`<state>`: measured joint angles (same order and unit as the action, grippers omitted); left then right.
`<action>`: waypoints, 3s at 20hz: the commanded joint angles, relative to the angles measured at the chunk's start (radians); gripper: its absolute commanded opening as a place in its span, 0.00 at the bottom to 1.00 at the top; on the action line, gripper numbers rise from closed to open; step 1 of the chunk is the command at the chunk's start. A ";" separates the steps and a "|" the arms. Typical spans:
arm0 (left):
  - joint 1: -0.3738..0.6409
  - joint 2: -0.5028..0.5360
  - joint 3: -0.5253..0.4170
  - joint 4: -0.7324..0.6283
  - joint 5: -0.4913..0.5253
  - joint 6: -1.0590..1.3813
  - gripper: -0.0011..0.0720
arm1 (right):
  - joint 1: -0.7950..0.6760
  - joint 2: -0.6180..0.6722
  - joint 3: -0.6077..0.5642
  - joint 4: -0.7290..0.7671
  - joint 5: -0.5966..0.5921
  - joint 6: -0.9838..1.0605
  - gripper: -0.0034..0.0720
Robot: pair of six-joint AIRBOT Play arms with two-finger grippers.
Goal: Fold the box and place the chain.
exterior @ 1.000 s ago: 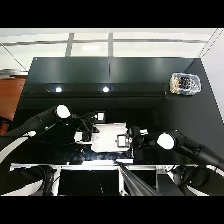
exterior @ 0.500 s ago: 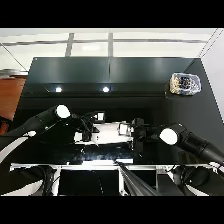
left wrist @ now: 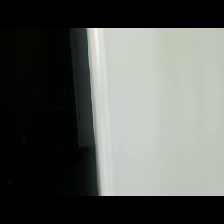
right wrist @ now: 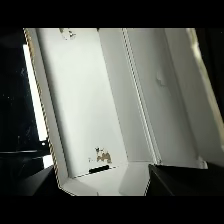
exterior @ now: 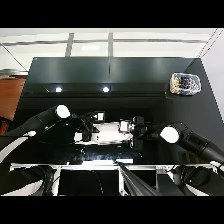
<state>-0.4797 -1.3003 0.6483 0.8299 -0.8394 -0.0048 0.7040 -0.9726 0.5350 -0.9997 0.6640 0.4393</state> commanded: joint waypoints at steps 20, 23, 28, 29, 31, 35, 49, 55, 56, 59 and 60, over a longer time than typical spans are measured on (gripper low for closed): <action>0.000 0.000 0.001 0.000 0.000 0.001 0.05 | -0.086 -0.024 0.001 0.224 -0.005 -0.216 0.97; 0.000 0.000 0.001 0.000 0.001 0.001 0.05 | -0.087 -0.044 0.001 0.248 0.058 -0.259 0.97; 0.000 0.000 0.001 -0.001 -0.002 0.000 0.05 | -0.102 -0.076 0.001 0.322 0.100 -0.328 0.96; 0.000 0.000 0.001 -0.001 -0.002 0.000 0.05 | -0.110 -0.078 0.000 0.335 0.113 -0.342 0.96; 0.000 0.000 0.001 -0.001 -0.001 0.000 0.05 | -0.125 -0.084 -0.001 0.336 0.120 -0.343 0.96; 0.000 0.000 0.001 -0.001 0.000 0.000 0.05 | -0.132 -0.097 -0.040 0.338 0.120 -0.362 0.96; 0.000 0.000 0.001 -0.001 -0.002 0.000 0.05 | -0.122 -0.185 -0.052 0.403 0.049 -0.458 0.96; 0.000 0.000 0.001 -0.001 -0.002 0.000 0.05 | -0.122 -0.185 -0.052 0.470 0.050 -0.548 0.96; 0.000 0.000 0.001 -0.001 -0.002 0.000 0.05 | -0.122 -0.186 -0.052 0.472 0.057 -0.552 0.96; 0.000 0.000 0.001 -0.001 -0.002 0.000 0.05 | -0.122 -0.192 -0.052 0.463 0.063 -0.552 0.96; 0.000 0.000 0.001 -0.001 -0.002 0.000 0.05 | -0.122 -0.202 -0.052 0.464 0.071 -0.552 0.96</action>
<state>-0.4797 -1.3003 0.6483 0.8291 -0.8421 -0.0044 0.5812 -1.1637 0.4828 -0.5461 0.7227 -0.0990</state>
